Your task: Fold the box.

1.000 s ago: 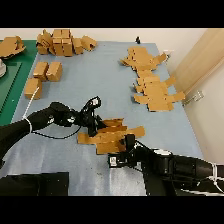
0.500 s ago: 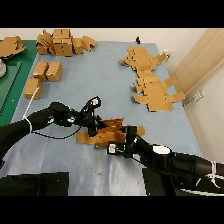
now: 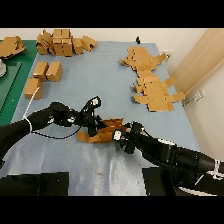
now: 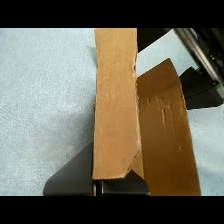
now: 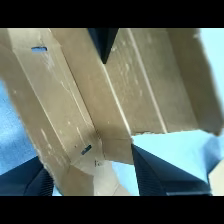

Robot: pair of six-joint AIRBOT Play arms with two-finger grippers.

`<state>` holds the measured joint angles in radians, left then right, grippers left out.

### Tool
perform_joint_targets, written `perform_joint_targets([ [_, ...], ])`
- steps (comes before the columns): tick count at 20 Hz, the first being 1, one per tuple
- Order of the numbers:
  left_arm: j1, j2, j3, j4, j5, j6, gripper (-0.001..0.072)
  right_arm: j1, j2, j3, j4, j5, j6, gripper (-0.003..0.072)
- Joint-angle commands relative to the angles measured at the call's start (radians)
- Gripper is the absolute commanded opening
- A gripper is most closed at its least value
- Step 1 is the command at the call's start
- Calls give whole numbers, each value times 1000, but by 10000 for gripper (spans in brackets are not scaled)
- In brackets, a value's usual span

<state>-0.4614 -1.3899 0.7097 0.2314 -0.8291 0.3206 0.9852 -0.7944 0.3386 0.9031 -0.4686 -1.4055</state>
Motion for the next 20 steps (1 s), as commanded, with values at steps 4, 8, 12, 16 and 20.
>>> perform_joint_targets([
  [4,0,0,0,0,0,0,11,-11,145,1,219,-39,-198,716],
  [8,0,0,0,1,-1,0,11,-13,183,-2,243,-70,-256,716],
  [12,0,0,0,0,-1,0,11,-14,112,-3,210,-49,-257,716],
  [16,0,0,0,0,0,1,11,-56,74,-3,193,1,-277,716],
  [20,0,0,0,0,-1,0,11,-161,65,-3,366,80,-496,717],
])
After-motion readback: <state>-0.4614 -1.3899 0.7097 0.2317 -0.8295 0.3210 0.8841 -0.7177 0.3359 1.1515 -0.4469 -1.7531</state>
